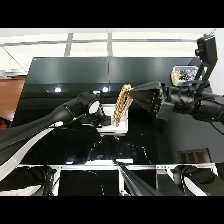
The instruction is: Fold the box and place the chain.
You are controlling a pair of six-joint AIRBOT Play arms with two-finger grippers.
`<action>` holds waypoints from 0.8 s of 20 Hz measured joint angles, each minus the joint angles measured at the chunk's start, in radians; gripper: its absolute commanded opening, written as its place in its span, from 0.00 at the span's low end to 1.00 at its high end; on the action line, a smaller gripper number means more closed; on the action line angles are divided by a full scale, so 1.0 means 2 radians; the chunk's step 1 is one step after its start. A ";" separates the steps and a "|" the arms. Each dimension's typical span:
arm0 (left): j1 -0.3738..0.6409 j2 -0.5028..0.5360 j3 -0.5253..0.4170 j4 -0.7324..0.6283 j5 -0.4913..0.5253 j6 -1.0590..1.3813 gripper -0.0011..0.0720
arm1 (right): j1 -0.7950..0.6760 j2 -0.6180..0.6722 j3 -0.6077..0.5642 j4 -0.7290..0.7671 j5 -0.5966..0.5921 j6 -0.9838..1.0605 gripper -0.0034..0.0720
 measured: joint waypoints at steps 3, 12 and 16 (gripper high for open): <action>0.000 0.000 0.000 0.000 0.000 0.000 0.06 | 0.000 0.000 0.000 0.008 -0.015 0.000 0.08; 0.000 0.000 0.000 0.000 0.000 0.000 0.06 | 0.020 -0.028 0.000 -0.029 -0.021 0.017 0.08; 0.000 0.000 0.000 0.000 0.000 0.000 0.06 | 0.027 -0.043 0.000 -0.049 -0.021 0.024 0.08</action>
